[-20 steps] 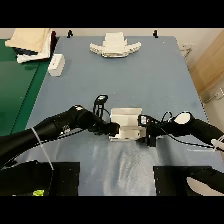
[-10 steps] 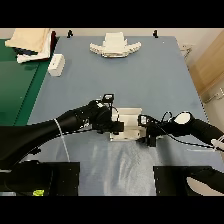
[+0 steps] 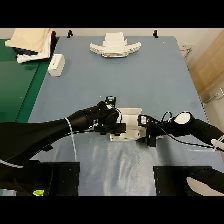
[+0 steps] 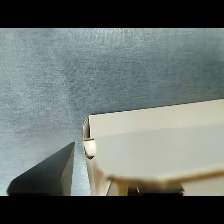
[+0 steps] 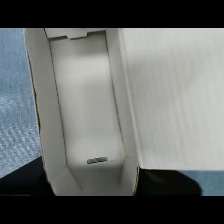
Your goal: Fold the box.
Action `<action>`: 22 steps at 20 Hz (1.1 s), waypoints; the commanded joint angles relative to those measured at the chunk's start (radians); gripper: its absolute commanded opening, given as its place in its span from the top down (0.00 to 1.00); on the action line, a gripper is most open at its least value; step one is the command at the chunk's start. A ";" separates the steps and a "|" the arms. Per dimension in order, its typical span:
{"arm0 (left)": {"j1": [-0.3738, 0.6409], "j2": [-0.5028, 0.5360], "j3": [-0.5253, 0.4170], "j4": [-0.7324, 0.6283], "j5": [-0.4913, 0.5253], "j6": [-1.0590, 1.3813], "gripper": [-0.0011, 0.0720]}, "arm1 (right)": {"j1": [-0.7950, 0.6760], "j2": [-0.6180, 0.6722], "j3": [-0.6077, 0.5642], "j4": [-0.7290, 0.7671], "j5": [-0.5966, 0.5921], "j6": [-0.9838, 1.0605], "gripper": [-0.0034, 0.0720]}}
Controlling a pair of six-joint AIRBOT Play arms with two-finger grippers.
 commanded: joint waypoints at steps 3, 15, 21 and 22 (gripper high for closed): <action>-0.012 -0.047 0.035 0.013 -0.039 -0.074 0.50 | 0.000 0.000 0.000 0.000 0.000 0.000 0.28; -0.017 -0.047 0.043 0.026 -0.087 -0.107 0.44 | 0.000 0.000 0.000 0.000 0.000 0.000 0.28; -0.010 -0.034 0.161 0.026 -0.272 -0.079 0.31 | 0.000 0.000 0.000 0.000 0.000 0.000 0.28; -0.003 -0.029 0.187 0.023 -0.309 -0.052 0.31 | 0.000 0.000 0.000 0.000 0.000 0.000 0.28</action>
